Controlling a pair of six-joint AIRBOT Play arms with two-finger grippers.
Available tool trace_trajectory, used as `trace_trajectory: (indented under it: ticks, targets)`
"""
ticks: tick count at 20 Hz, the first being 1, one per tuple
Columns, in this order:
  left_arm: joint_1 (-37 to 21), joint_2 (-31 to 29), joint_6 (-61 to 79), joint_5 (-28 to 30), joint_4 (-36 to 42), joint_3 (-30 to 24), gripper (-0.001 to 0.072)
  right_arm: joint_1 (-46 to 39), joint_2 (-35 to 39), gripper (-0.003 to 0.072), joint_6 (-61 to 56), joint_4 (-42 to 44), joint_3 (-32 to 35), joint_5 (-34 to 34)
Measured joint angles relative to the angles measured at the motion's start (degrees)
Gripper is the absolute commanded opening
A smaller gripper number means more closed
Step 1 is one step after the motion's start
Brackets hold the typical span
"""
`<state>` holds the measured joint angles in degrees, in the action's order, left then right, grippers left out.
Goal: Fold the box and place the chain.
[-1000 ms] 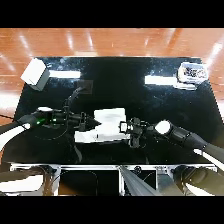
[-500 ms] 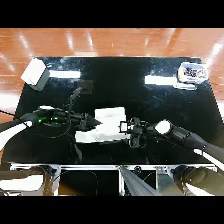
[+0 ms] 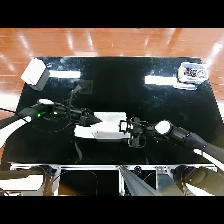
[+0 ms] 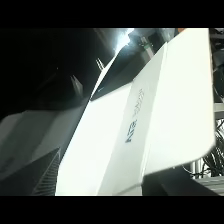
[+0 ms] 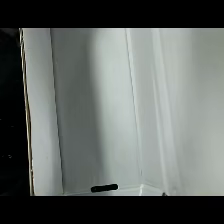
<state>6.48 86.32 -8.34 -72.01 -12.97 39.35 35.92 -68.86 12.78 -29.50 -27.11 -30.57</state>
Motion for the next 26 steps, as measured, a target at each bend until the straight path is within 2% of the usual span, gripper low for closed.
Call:
trace_trajectory:
  ticks: [5,9,14,17,20,26]
  targets:
    - [-4.4,-0.7,-8.5,0.1,-9.7,3.0,0.0575,0.0,0.0,0.0635,-0.9,0.4,0.0,1.3]
    - [-10.6,-2.5,-17.2,-1.4,-17.6,3.7,0.0566,0.0,0.0,0.0635,-1.1,0.7,0.0,1.7]
    - [-18.0,-7.9,-24.0,-4.0,-23.3,3.1,0.0565,0.0,0.0,0.0635,-1.2,0.9,0.0,1.9]
    - [-19.6,-15.1,-25.5,-4.5,-24.4,2.4,0.0564,0.0,0.0,0.0635,-1.2,0.9,0.0,1.9]
    - [-19.6,-24.9,-23.8,-4.0,-25.2,-0.1,0.0564,0.0,0.0,0.0635,-1.2,0.9,0.0,1.9]
    - [-17.9,-45.0,-20.5,2.3,-25.5,-15.0,0.0564,0.0,0.0,0.0635,-1.2,0.9,0.0,1.9]
